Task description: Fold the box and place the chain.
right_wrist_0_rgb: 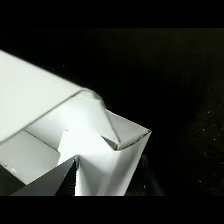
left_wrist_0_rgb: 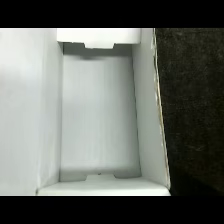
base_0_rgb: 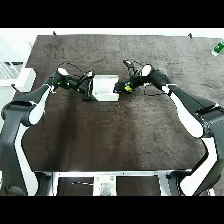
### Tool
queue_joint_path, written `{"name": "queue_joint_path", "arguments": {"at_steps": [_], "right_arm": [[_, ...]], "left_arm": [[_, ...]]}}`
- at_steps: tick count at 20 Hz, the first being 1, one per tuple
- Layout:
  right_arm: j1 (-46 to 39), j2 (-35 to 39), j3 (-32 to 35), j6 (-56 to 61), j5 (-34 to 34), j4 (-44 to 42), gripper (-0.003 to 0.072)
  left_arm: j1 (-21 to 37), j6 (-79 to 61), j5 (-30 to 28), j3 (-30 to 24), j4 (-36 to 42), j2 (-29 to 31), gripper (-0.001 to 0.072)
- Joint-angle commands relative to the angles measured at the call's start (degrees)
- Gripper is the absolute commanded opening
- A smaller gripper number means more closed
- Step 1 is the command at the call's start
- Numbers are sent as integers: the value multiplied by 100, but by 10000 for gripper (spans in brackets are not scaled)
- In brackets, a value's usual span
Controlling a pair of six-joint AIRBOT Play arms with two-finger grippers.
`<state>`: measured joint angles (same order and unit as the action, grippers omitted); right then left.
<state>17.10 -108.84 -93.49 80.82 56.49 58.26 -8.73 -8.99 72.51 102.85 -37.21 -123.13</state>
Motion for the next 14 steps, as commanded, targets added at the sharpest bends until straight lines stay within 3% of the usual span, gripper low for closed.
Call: {"name": "queue_joint_path", "arguments": {"at_steps": [1,4,9,14], "right_arm": [[26,-74,-83,173,-2,140,453],[76,-74,-197,323,26,247,450],[492,-85,-787,1239,531,1812,450],[610,-337,-1279,1655,881,1941,448]], "left_arm": [[2,-2,-7,4,-4,-2,488],[2,-2,-9,4,-4,-2,489],[2,-2,-9,4,-4,-2,489],[2,-2,-9,4,-4,-2,489]]}}
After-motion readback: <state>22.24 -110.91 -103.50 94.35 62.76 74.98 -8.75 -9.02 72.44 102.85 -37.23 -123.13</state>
